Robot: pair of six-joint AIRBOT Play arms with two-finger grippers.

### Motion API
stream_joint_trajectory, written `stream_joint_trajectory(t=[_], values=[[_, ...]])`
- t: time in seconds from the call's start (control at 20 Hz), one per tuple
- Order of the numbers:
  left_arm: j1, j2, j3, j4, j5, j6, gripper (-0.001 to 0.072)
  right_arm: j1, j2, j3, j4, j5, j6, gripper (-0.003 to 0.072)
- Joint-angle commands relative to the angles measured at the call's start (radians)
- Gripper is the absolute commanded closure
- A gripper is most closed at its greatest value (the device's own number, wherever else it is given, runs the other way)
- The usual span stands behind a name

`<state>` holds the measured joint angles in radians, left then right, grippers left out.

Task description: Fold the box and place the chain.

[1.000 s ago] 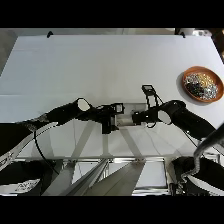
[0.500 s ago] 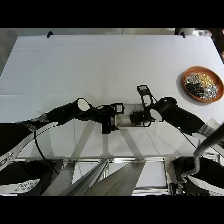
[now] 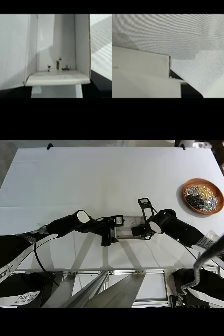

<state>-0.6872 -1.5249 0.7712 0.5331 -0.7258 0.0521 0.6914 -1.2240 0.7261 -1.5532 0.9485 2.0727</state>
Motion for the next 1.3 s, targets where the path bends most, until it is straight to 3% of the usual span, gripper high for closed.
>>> stream_joint_trajectory(t=[0.0,0.1,0.15,0.25,0.35,0.55,0.85,1.0,1.1,1.25], values=[[0.000,0.000,0.000,-0.002,0.003,0.000,0.0337,0.002,0.000,0.000,0.009,0.009,-0.001,0.0637],[0.000,0.000,0.000,-0.002,0.003,0.000,0.0337,0.002,0.002,0.000,0.009,0.007,-0.002,0.0385],[0.000,0.000,0.000,-0.002,0.003,0.000,0.0337,0.002,0.005,0.000,0.009,0.004,-0.002,0.0324],[0.000,0.000,0.000,-0.002,0.003,0.000,0.0337,0.002,0.010,0.000,0.009,0.001,-0.002,0.0314],[0.000,0.000,0.000,-0.002,0.003,0.000,0.0337,0.002,0.010,0.000,0.009,0.002,-0.002,0.0227],[0.000,0.000,0.000,-0.002,0.003,0.000,0.0337,0.002,0.010,0.000,-0.021,0.006,-0.001,0.0235],[0.000,0.000,0.000,-0.002,0.003,0.000,0.0337,0.002,0.010,-0.003,-0.059,0.022,-0.001,0.0523],[0.000,0.000,0.000,-0.002,0.003,0.000,0.0337,0.002,0.009,-0.005,-0.076,0.039,-0.002,0.0505],[0.000,0.000,0.000,-0.002,0.003,0.000,0.0337,0.002,0.009,-0.017,-0.066,0.028,0.000,0.0385],[0.000,0.000,0.000,-0.002,0.003,0.000,0.0337,0.002,0.009,-0.028,-0.073,0.016,0.027,0.0392]])
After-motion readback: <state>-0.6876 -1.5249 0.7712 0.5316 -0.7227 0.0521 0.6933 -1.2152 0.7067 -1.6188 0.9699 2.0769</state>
